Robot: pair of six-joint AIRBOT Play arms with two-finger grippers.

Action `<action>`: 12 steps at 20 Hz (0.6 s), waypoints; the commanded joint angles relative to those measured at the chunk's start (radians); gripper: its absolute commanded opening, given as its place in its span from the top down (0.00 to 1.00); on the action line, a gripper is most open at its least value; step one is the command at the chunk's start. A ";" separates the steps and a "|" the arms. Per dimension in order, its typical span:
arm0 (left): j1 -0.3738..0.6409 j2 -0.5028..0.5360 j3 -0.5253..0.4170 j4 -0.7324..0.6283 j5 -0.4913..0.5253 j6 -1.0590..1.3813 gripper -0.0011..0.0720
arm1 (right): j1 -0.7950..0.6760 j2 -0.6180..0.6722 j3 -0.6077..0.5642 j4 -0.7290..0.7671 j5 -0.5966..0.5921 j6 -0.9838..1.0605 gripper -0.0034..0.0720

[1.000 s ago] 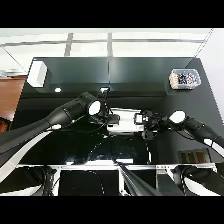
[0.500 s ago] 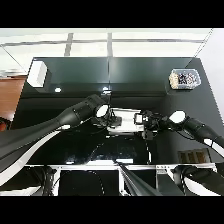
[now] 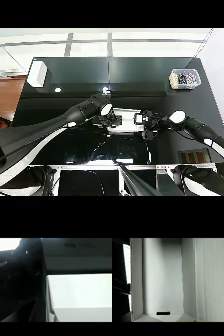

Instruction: Fold the box and place the chain.

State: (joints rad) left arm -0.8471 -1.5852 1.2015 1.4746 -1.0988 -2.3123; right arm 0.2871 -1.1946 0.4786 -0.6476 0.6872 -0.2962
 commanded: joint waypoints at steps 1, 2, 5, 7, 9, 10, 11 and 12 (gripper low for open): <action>-0.013 -0.006 0.005 0.039 -0.005 -0.030 0.51 | 0.001 -0.001 -0.001 0.000 0.000 0.000 0.74; -0.018 -0.006 0.005 0.043 -0.004 -0.041 0.51 | 0.001 -0.001 -0.001 0.000 0.000 0.000 0.74; -0.021 -0.006 0.005 0.041 -0.001 -0.052 0.69 | 0.001 -0.001 -0.001 0.000 0.000 0.000 0.74; -0.021 -0.006 0.005 0.032 0.000 -0.052 0.93 | 0.001 -0.001 -0.001 0.000 0.000 0.000 0.74; -0.023 -0.006 0.005 0.031 0.000 -0.052 0.95 | 0.001 0.000 -0.001 0.000 0.000 0.000 0.74; -0.023 -0.006 0.007 0.031 -0.001 -0.052 0.95 | 0.001 0.000 -0.001 0.000 0.000 0.000 0.74; -0.023 -0.005 0.009 0.031 -0.002 -0.052 0.95 | 0.001 -0.001 -0.001 0.000 0.000 0.000 0.74; -0.023 -0.005 0.013 0.031 -0.003 -0.052 0.87 | 0.001 -0.001 -0.001 0.000 0.000 0.000 0.74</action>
